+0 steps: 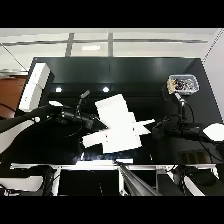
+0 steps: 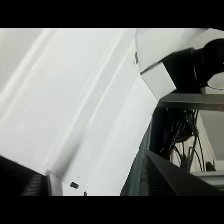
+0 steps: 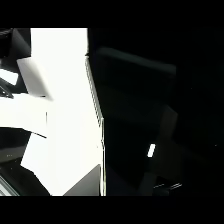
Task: Fold the box and place the chain.
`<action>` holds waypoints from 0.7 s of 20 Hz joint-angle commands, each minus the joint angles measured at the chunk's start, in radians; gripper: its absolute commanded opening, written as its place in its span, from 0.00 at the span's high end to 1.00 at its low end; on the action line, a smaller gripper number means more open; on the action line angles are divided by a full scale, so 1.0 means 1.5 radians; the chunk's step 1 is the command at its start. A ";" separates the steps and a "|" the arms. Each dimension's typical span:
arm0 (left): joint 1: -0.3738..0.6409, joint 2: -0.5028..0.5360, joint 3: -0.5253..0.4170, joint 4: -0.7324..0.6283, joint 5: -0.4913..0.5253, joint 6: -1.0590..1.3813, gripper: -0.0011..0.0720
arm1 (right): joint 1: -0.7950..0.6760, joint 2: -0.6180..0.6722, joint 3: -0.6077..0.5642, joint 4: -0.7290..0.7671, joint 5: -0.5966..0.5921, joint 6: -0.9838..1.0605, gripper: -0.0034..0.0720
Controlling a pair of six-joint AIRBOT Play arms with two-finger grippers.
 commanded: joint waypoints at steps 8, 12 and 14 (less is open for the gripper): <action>0.006 -0.084 0.041 0.024 -0.100 0.018 0.45 | 0.001 0.001 0.000 -0.001 0.009 0.000 0.92; 0.006 -0.084 0.061 0.102 -0.101 0.013 0.51 | 0.001 0.001 0.000 -0.001 0.009 0.000 0.92; 0.006 -0.084 0.061 0.102 -0.096 0.013 0.54 | 0.001 0.001 0.000 -0.001 0.009 0.000 0.92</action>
